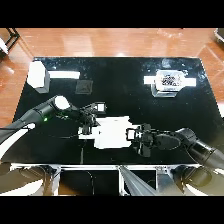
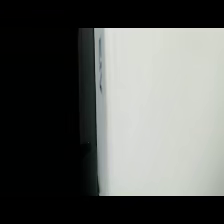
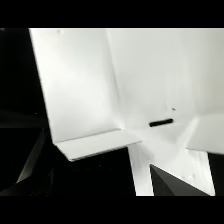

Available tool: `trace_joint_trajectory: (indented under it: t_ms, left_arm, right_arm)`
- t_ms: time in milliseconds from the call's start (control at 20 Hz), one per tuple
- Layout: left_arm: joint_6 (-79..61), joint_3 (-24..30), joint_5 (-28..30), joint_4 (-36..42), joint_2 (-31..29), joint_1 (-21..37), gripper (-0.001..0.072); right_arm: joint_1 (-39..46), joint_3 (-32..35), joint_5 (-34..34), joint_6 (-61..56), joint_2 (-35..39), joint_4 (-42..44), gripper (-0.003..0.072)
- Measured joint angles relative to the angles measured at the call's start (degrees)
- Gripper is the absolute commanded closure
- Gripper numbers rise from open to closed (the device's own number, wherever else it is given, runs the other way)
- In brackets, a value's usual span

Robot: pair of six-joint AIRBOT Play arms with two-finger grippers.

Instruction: Fold the box and place the chain.

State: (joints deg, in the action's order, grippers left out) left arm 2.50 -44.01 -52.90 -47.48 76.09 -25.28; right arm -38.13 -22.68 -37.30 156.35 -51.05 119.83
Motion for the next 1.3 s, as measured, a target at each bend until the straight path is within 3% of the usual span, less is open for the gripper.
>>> trace_joint_trajectory:
  t_ms: [450,800,1300]
  left_arm:
    - [0.31,0.00,-0.13,0.09,0.79,-0.04,0.0692]
    - [0.31,0.00,-0.15,0.17,0.83,-0.04,0.0692]
    - [0.42,0.00,-0.22,0.22,0.83,-0.04,0.0693]
  right_arm:
    - [-5.07,0.00,7.78,3.13,-3.91,3.85,-0.0015]
    - [-6.36,-2.03,13.03,-4.70,-4.37,0.72,-0.0015]
    - [-3.30,-7.23,9.81,-10.97,-3.85,-5.09,-0.0015]
